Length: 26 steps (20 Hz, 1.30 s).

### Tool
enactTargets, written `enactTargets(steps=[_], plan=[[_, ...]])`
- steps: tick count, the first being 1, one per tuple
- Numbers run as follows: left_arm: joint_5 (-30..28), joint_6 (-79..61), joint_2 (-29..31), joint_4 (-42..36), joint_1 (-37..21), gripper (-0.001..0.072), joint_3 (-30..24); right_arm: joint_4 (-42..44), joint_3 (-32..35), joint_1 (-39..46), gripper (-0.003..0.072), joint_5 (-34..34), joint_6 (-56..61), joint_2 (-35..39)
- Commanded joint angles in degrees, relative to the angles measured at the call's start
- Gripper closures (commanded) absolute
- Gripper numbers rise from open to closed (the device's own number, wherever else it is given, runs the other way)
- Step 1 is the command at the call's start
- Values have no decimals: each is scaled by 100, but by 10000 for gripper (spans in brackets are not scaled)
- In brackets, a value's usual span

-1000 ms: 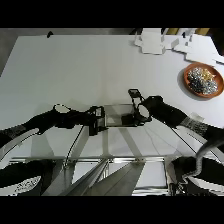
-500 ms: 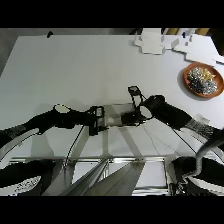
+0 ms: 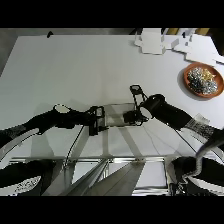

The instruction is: Fold the box and place the chain.

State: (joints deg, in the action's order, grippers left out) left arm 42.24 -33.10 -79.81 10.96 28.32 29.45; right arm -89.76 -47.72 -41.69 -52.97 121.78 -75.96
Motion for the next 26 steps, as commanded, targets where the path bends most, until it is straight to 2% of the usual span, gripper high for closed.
enactTargets(steps=[1,5,6,7,8,11,12,14,19,21,26], plan=[[-2,0,2,2,-2,438,4,-2,0,-42,436,232,142,-20],[-2,0,2,2,-2,438,4,28,0,-122,437,157,142,-216],[-2,0,2,2,-2,438,4,24,0,-122,484,46,142,-275],[-2,0,2,2,-2,438,4,22,0,-122,612,-70,140,-317],[-2,0,2,2,-2,438,4,22,0,-122,652,-131,140,-321],[-2,0,2,2,-2,438,4,42,0,-122,652,-203,122,-319],[-2,0,2,2,-2,438,4,44,0,-122,619,-210,116,-319],[-2,0,2,2,-2,438,4,44,0,-122,421,-210,116,-310],[-2,0,2,2,-2,438,4,-55,0,-120,418,-197,-105,92],[-2,0,2,2,-2,438,4,-50,0,-120,353,-310,-216,326],[-2,0,2,2,-2,438,4,-44,0,-120,335,-586,-667,898]])
